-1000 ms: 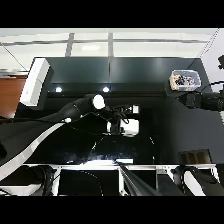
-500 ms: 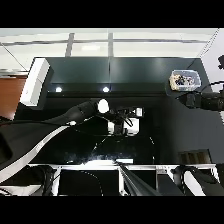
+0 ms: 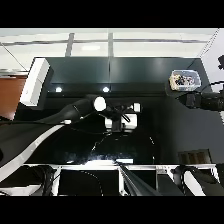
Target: Fold the box and place the chain.
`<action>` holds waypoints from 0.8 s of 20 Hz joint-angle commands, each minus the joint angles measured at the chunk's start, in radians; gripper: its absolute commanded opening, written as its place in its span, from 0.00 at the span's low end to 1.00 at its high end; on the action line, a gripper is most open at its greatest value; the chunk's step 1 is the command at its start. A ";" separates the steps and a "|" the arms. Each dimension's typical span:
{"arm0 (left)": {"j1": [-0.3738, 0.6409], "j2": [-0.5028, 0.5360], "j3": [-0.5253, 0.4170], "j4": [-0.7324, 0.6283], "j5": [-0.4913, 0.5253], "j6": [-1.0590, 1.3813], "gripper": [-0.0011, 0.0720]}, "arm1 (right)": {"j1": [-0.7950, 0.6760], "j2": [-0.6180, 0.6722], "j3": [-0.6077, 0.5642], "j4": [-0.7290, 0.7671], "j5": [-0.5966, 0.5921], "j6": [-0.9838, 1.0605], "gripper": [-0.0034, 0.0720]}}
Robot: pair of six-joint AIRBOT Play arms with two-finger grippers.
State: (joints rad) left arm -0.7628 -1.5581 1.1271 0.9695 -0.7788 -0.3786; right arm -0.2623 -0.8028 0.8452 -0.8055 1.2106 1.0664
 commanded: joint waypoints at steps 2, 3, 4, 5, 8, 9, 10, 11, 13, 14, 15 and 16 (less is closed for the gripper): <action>0.138 0.100 0.001 0.232 -0.174 -0.343 0.47 | 0.000 0.000 0.001 0.000 0.009 0.000 0.06; 0.190 0.120 0.001 0.289 -0.234 -0.450 0.47 | 0.000 0.000 0.001 0.000 0.009 0.000 0.06; 0.253 0.140 0.000 0.347 -0.305 -0.573 0.47 | 0.000 0.000 0.001 0.000 0.009 0.000 0.06; 0.317 0.158 -0.001 0.391 -0.373 -0.671 0.47 | 0.000 0.000 0.001 0.000 0.009 0.000 0.06; 0.546 0.227 -0.061 0.416 -0.540 -0.757 0.47 | 0.000 0.000 0.001 0.000 0.009 -0.001 0.06; 0.624 0.255 -0.094 0.417 -0.569 -0.761 0.47 | 0.000 0.000 0.001 0.000 0.009 -0.001 0.06; 0.710 0.283 -0.130 0.417 -0.594 -0.779 0.47 | 0.000 0.000 0.001 -0.001 0.009 -0.001 0.06; 0.790 0.308 -0.162 0.417 -0.607 -0.787 0.47 | 0.000 0.000 0.001 -0.001 0.009 -0.002 0.06; 0.945 0.360 -0.217 0.430 -0.610 -0.809 0.47 | 0.000 0.000 0.001 -0.002 0.008 -0.007 0.06; 1.014 0.381 -0.236 0.451 -0.610 -0.818 0.47 | 0.000 0.000 0.001 -0.006 0.008 -0.008 0.06; 1.070 0.398 -0.247 0.476 -0.609 -0.821 0.47 | 0.000 0.000 0.001 -0.010 0.008 -0.008 0.06; 1.125 0.412 -0.253 0.505 -0.603 -0.821 0.47 | 0.000 0.000 0.001 -0.012 0.008 -0.008 0.06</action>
